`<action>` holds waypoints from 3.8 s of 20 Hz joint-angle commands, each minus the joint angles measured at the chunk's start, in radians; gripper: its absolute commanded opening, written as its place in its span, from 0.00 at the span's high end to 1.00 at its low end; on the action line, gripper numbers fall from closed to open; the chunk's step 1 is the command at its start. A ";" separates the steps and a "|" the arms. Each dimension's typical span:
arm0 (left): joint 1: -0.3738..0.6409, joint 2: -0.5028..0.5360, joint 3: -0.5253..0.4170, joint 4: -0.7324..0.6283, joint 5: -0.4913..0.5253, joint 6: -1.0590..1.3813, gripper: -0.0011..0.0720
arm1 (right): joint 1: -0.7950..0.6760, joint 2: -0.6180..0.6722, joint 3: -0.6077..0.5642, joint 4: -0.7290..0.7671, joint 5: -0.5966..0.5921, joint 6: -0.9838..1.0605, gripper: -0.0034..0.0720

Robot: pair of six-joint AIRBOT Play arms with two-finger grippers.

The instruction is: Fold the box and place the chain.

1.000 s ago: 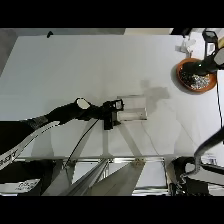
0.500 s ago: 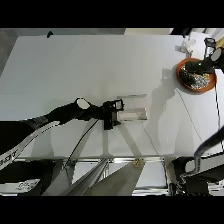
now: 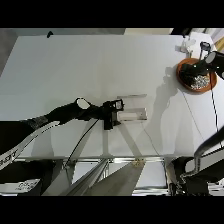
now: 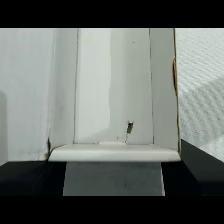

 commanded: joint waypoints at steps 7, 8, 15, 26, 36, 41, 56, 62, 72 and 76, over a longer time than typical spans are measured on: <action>0.000 0.000 0.000 0.000 0.000 0.000 0.64 | 0.000 0.122 0.001 0.005 0.137 -0.120 0.93; 0.000 0.000 0.000 0.000 0.000 0.000 0.64 | 0.000 0.171 0.001 0.008 0.163 -0.133 0.93; 0.000 0.000 0.000 0.000 0.000 0.000 0.64 | 0.001 0.523 0.000 0.231 0.444 -0.276 0.93; 0.000 0.000 0.000 0.000 0.000 0.000 0.64 | 0.124 0.960 0.000 0.275 0.727 -0.278 0.93; 0.000 0.000 0.000 0.000 0.000 0.000 0.64 | 0.136 1.043 -0.029 0.522 0.779 -0.234 0.93; 0.000 0.000 0.000 0.000 0.000 0.000 0.64 | 0.136 1.062 -0.190 0.562 0.755 -0.226 0.93; 0.000 0.000 0.000 0.000 0.000 0.000 0.64 | 0.580 1.061 -0.588 0.406 0.392 -0.251 0.93; 0.000 0.000 0.000 0.000 0.000 0.000 0.64 | 0.661 0.997 -0.668 0.363 0.241 -0.222 0.93; 0.000 0.000 0.000 0.000 0.000 0.000 0.64 | 0.767 0.722 -0.705 0.353 0.157 -0.226 0.93; 0.000 0.000 0.000 0.000 0.000 0.000 0.64 | 0.767 0.712 -0.705 0.345 0.124 -0.225 0.93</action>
